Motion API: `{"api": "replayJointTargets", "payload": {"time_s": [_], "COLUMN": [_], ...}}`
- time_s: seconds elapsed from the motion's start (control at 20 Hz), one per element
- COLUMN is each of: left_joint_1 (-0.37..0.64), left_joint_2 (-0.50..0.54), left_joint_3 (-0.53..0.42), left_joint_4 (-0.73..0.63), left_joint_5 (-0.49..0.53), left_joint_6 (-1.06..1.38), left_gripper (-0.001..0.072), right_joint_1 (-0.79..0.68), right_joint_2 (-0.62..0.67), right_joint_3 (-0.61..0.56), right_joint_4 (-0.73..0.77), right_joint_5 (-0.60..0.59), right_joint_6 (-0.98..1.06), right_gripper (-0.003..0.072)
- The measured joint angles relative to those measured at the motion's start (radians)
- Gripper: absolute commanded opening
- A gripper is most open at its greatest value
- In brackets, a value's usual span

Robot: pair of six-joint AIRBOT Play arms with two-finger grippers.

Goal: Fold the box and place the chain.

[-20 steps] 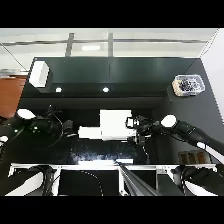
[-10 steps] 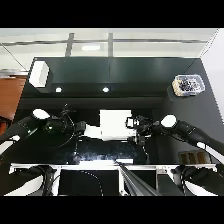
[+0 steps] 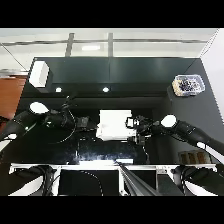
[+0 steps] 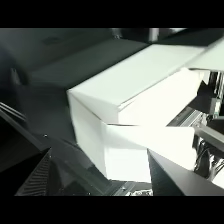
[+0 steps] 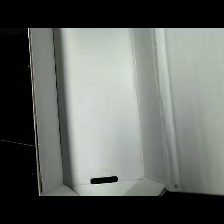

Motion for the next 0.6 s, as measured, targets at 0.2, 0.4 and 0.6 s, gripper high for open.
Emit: {"api": "replayJointTargets", "payload": {"time_s": [0.2,0.4,0.6], "left_joint_1": [-0.109,-0.207,-0.280], "left_joint_2": [0.004,0.004,0.004], "left_joint_3": [0.009,0.026,0.058], "left_joint_4": [0.009,0.090,0.231], "left_joint_5": [0.108,0.223,0.279], "left_joint_6": [-0.032,-0.170,-0.345], "left_gripper": [0.0697,0.0696,0.0688], "right_joint_1": [0.000,0.000,0.000], "right_joint_2": [0.000,0.000,0.000], "right_joint_3": [0.000,0.000,0.000], "right_joint_4": [0.000,0.000,0.000], "right_joint_5": [0.000,-0.001,-0.002], "right_joint_6": [0.000,0.000,0.001], "right_gripper": [0.0484,0.0484,0.0484]}}
